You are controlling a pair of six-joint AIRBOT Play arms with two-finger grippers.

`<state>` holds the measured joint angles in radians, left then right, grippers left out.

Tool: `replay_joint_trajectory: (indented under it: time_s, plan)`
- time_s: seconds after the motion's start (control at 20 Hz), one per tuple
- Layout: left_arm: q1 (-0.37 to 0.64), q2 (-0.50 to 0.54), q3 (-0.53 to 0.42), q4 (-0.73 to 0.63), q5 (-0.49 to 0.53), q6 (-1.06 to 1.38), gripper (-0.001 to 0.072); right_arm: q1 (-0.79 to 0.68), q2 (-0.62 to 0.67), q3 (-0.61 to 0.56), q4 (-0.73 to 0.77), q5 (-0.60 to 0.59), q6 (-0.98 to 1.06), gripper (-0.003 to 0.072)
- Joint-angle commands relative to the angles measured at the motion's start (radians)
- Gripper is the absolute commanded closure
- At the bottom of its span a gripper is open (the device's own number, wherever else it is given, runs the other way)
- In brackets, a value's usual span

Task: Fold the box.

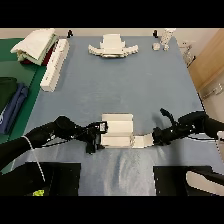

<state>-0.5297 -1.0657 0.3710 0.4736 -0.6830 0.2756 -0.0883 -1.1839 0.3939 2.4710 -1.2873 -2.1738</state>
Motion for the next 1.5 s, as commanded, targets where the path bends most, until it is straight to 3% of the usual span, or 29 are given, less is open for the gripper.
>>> replay_joint_trajectory:
  time_s: [0.0,0.3,0.35,0.4,0.45,0.5,0.6,0.85,1.0,1.2,1.45]
  plan:
    - [0.0,-0.001,0.001,0.0,0.0,0.0,0.0234,0.119,0.048,-0.003,0.054,0.072,0.002,0.0687]
    - [0.0,-0.001,0.001,0.0,0.0,0.0,0.0234,0.167,0.201,0.057,0.046,0.08,0.049,0.0683]
    - [0.0,-0.001,0.001,0.0,0.0,0.0,0.0234,0.168,0.216,0.063,0.047,0.079,0.053,0.0627]
    - [0.0,-0.001,0.001,0.0,0.0,0.0,0.0234,0.173,0.226,0.067,0.046,0.08,0.057,0.0471]
    - [0.0,-0.001,0.001,0.0,0.0,0.0,0.0234,0.184,0.23,0.069,0.047,0.08,0.064,0.0371]
    - [0.0,-0.001,0.001,0.0,0.0,0.0,0.0234,0.199,0.231,0.068,0.047,0.08,0.064,0.0368]
    - [0.0,-0.001,0.001,0.0,0.0,0.0,0.0234,0.243,0.231,0.068,0.046,0.096,0.064,0.0228]
    - [0.0,-0.001,0.001,0.0,0.0,0.0,0.0234,0.41,0.23,0.083,-0.035,0.219,0.188,0.0227]
    - [0.0,-0.001,0.001,0.0,0.0,0.0,0.0234,0.526,0.23,0.141,-0.232,0.294,0.41,0.0227]
    - [0.0,-0.001,0.001,0.0,0.0,0.0,0.0234,0.686,0.229,0.235,-0.56,0.303,0.734,0.0227]
    - [0.0,-0.001,0.001,0.0,0.0,0.0,0.0234,0.864,0.159,0.323,-0.744,0.296,1.089,0.0227]
